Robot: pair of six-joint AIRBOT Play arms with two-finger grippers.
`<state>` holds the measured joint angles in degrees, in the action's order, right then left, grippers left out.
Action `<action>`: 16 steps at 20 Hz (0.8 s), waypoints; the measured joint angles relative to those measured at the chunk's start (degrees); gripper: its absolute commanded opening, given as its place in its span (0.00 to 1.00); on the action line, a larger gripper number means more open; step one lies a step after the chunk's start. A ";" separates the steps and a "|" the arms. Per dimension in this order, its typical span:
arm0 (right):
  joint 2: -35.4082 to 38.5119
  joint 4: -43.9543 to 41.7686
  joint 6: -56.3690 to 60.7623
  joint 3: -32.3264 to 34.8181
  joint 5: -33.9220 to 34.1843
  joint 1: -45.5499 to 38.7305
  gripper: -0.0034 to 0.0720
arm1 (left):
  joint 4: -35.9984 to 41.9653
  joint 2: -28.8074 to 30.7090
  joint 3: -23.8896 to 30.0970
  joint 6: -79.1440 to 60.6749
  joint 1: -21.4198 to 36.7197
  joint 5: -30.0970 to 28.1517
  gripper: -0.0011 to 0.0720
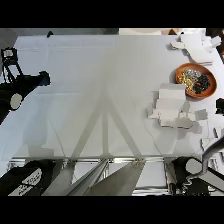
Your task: Fold the box and place the chain.
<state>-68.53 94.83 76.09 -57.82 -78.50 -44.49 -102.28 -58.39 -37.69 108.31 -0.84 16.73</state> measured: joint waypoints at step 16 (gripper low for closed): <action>-16.92 -10.29 -12.96 -0.72 2.78 -1.20 0.46 | -0.02 0.00 0.00 -0.02 0.00 -0.02 0.97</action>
<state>-85.45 84.53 63.13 -58.54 -75.72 -45.69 -102.30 -58.39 -37.69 108.29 -0.84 16.71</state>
